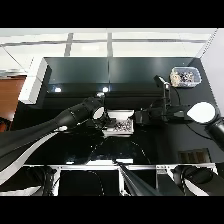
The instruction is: Fold the box and place the chain.
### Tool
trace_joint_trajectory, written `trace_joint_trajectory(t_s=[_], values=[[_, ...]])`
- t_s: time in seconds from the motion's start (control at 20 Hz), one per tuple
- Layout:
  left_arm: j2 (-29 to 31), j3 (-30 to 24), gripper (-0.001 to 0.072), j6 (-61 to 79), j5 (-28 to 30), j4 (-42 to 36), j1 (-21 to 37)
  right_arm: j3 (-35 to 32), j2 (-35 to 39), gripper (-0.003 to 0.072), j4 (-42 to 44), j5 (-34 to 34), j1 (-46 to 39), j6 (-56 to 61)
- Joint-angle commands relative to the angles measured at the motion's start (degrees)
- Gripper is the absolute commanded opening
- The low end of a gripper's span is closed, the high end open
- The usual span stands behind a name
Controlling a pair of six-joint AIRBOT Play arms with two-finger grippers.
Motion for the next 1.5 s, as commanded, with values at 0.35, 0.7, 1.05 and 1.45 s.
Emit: trace_joint_trajectory(t_s=[0.35, 0.7, 1.05, 1.45], values=[[0.1, 0.1, 0.0027, -0.1, 0.0, -0.2, 0.0, -0.7, -0.7, 0.0389, -4.5, 7.4, -9.1, -4.5], [6.7, 3.3, 0.044, 4.3, -7.4, 5.7, -0.1, -0.7, -0.6, 0.0389, -4.8, 10.4, -13.0, -5.5], [27.0, -11.8, 0.044, 6.3, -11.4, 19.9, 11.8, -0.7, -0.6, 0.0389, -4.9, 10.1, -13.0, -5.5], [23.5, -26.9, 0.066, 108.2, 9.3, -45.9, 29.3, -0.7, -0.6, 0.0389, -4.5, 10.7, -13.0, -5.4]])
